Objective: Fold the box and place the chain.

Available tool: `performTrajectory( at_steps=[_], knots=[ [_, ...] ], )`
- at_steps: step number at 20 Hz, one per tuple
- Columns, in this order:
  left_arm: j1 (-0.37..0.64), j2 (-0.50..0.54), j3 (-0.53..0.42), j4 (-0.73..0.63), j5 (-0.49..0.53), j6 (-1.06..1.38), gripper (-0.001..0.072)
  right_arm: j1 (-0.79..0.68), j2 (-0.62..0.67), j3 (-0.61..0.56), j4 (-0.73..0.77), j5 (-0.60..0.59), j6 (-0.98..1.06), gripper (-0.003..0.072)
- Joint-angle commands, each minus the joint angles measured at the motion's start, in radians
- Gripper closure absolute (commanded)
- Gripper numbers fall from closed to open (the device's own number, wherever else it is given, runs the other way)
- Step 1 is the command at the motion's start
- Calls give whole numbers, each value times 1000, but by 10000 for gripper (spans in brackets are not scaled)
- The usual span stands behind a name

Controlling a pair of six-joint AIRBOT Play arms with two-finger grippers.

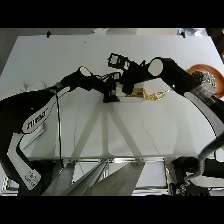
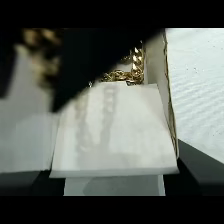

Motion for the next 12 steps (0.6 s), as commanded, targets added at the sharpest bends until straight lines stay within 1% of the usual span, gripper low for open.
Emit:
performTrajectory(
  at_steps=[1, 2, 5, 7, 8, 10, 12],
  knots=[
    [0, 0, 0, 3, -3, 3, 388, -20, 5, 1, -67, 52, 82, 528],
    [0, 0, 0, 3, -3, 3, 388, -24, 9, 1, -67, 72, 82, 447],
    [0, 0, 0, 3, -3, 3, 388, -26, 32, 1, -70, 127, 81, 433],
    [0, 0, 0, 3, -3, 3, 388, -26, 61, 1, -79, 159, 81, 388],
    [0, 0, 0, 3, -3, 3, 388, -26, 80, 1, -96, 180, 82, 388],
    [0, 0, 0, 3, -3, 3, 388, -26, 127, 1, -163, 228, 85, 388],
    [0, 0, 0, 3, -3, 3, 388, -47, 175, 1, -249, 256, 130, 388]
  ],
)
